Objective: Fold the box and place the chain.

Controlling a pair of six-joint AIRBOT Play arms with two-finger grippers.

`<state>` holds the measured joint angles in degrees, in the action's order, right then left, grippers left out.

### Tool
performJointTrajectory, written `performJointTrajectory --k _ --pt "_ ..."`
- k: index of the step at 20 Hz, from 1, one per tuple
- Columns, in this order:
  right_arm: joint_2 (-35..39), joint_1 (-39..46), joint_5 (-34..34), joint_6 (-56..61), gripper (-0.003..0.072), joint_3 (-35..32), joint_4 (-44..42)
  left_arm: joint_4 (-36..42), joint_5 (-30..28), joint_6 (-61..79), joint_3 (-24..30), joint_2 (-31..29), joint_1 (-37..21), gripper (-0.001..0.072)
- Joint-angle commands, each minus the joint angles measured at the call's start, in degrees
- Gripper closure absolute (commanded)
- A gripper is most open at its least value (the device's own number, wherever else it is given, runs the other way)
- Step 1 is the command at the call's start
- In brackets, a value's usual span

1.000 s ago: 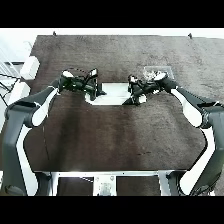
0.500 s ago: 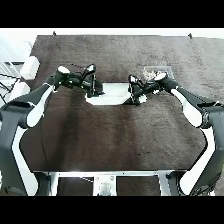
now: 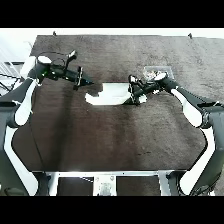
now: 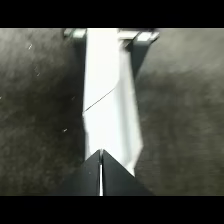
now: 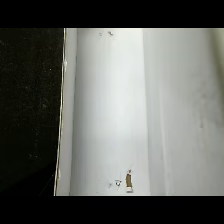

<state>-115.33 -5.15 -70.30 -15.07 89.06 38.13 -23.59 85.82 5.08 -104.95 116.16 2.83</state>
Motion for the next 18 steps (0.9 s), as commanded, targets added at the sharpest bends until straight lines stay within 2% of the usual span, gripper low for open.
performJointTrajectory --k 1,3,5,8,10,14,16,18 --pt "-0.02 -0.07 -0.02 0.02 0.0192 0.0 0.0 1.57 0.52 -2.12 -0.68 -2.27 0.85 0.0696" --pt "-0.02 -0.07 -0.02 0.02 0.0192 0.0 0.0 1.38 -2.05 -2.05 0.11 -5.92 2.95 0.0696" --pt "-0.02 -0.07 -0.02 0.02 0.0192 0.0 0.0 0.79 -5.35 -1.66 3.32 -10.93 5.49 0.0695" --pt "-0.02 -0.07 -0.02 0.02 0.0192 0.0 0.0 -0.07 -16.5 1.07 14.12 -20.28 9.27 0.0695" --pt "-0.02 -0.07 -0.02 0.02 0.0192 0.0 0.0 -0.15 -20.28 2.6 21.44 -24.35 11.67 0.0695" --pt "-0.02 -0.07 -0.02 0.02 0.0192 0.0 0.0 -0.35 -21.38 5.07 27.96 -22.69 13.84 0.0692" --pt "-0.02 -0.07 -0.02 0.02 0.0192 0.0 0.0 1.81 -22.64 3.91 28.06 -20.0 13.84 0.0692" --pt "-0.02 -0.07 -0.02 0.02 0.0192 0.0 0.0 3.48 -26.86 4.48 28.04 -17.94 13.86 0.0692"
